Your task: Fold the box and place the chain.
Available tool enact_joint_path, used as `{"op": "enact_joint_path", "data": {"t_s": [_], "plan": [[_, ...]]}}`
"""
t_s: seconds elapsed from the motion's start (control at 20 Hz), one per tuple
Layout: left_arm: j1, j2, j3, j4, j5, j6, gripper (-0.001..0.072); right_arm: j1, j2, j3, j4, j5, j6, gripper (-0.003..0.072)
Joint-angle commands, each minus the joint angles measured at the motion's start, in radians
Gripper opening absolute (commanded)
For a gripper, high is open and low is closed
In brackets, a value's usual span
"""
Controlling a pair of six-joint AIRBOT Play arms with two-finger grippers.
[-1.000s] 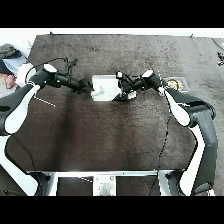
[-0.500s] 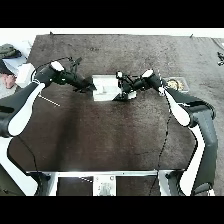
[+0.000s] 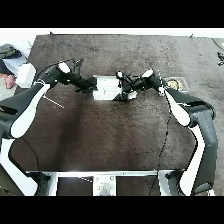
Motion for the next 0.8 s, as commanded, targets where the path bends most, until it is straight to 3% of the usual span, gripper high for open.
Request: {"op": "enact_joint_path", "data": {"t_s": [0.0,0.25,0.6,0.75], "plan": [[-0.024,-0.002,0.012,0.132,0.005,-0.109,0.0291,0.001,0.000,0.000,0.001,0.000,0.000,0.0355],[-0.063,-0.002,0.082,0.311,-0.068,-0.258,0.0291,0.001,0.000,0.000,0.001,0.000,0.000,0.0355],[-0.094,-0.013,0.105,0.344,-0.078,-0.286,0.0291,0.001,0.000,0.000,0.001,0.000,0.000,0.0355],[-0.111,-0.094,0.236,0.391,-0.203,-0.308,0.0290,0.001,0.000,0.000,0.001,0.000,0.000,0.0355]]}}
